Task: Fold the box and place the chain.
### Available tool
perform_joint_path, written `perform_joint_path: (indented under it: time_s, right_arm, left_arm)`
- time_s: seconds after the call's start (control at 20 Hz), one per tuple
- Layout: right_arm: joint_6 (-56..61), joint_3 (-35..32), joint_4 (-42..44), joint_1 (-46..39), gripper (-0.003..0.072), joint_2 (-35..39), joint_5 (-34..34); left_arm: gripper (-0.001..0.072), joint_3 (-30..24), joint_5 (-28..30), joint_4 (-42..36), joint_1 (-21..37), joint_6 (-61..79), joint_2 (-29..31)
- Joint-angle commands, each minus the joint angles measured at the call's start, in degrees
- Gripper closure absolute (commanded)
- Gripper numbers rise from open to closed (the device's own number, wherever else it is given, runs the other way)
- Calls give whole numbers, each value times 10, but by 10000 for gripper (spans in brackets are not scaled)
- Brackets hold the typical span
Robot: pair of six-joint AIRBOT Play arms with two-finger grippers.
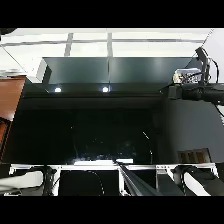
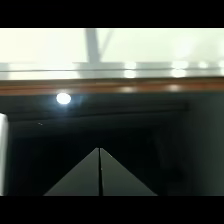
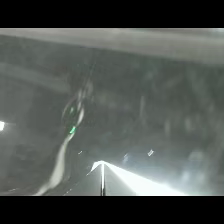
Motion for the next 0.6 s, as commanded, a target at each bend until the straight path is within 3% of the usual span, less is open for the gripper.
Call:
perform_joint_path:
  time_s: [0.0, 0.15, 0.25, 0.35, 0.55]
  right_arm:
    - [-7, 8, -109, 68, 668, -1, -125]
    - [-4, -61, -184, 114, 668, -2, -290]
    - [11, -117, -182, 103, 667, -8, -373]
    - [11, -148, -184, 83, 666, -10, -381]
    - [10, -151, -183, 73, 665, -10, -322]
  left_arm:
    - [684, -229, 57, -21, -71, 61, 183]
    - [684, -534, 221, -21, -122, 68, 355]
    - [684, -691, 276, 14, -126, 68, 441]
    - [682, -759, 275, 39, -123, 67, 490]
    - [681, -770, 275, 36, -123, 67, 532]
